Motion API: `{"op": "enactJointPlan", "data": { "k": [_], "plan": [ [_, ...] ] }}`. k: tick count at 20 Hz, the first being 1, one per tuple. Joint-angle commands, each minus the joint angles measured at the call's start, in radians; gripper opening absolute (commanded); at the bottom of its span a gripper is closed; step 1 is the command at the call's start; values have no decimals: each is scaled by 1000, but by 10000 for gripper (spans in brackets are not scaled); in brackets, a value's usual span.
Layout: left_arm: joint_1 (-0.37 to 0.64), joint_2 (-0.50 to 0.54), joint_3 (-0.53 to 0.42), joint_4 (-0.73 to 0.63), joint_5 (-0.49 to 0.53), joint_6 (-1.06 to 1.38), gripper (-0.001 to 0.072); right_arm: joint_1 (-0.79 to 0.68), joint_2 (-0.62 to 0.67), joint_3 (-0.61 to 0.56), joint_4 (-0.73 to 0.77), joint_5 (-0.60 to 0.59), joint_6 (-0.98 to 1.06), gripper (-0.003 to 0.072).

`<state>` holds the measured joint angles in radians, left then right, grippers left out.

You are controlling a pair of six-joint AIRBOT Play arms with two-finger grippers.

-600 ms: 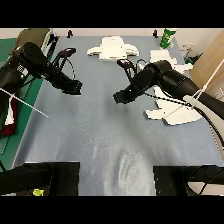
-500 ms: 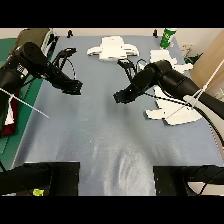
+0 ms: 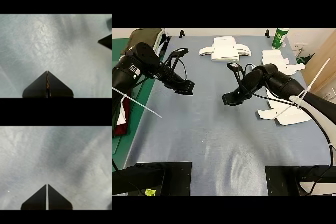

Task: Fold the box.

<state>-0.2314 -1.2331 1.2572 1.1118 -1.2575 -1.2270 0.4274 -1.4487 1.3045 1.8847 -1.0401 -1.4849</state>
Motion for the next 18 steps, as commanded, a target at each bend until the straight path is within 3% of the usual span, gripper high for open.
{"op": "enactJointPlan", "data": {
  "k": [1, 3, 5, 8, 10, 12, 13, 17, 18],
  "plan": [
    [0, 0, 0, -18, 80, 0, 15, -27, -20, 25, 20, -38, 56, 44],
    [2, -3, 0, -6, 126, 0, 15, -97, -6, 111, 14, -210, 71, 44],
    [12, -3, -1, 51, 84, -34, 15, -166, 38, 168, -54, -401, 84, 37],
    [48, -3, -53, 156, -4, -133, 14, -223, 151, 134, -428, -612, 145, 4],
    [88, 16, -152, 101, 8, -133, 14, -251, 257, 46, -631, -640, 185, 4],
    [114, 42, -278, -5, 56, -86, 15, -309, 354, -70, -740, -631, 213, 12],
    [114, 50, -334, -41, 67, -65, 14, -353, 384, -126, -771, -615, 220, 93],
    [106, 48, -409, -66, 88, -69, 15, -596, 357, -165, -729, -536, 140, 153],
    [106, 49, -409, -68, 109, -72, 15, -669, 325, -142, -695, -509, 116, 236]
  ]
}}
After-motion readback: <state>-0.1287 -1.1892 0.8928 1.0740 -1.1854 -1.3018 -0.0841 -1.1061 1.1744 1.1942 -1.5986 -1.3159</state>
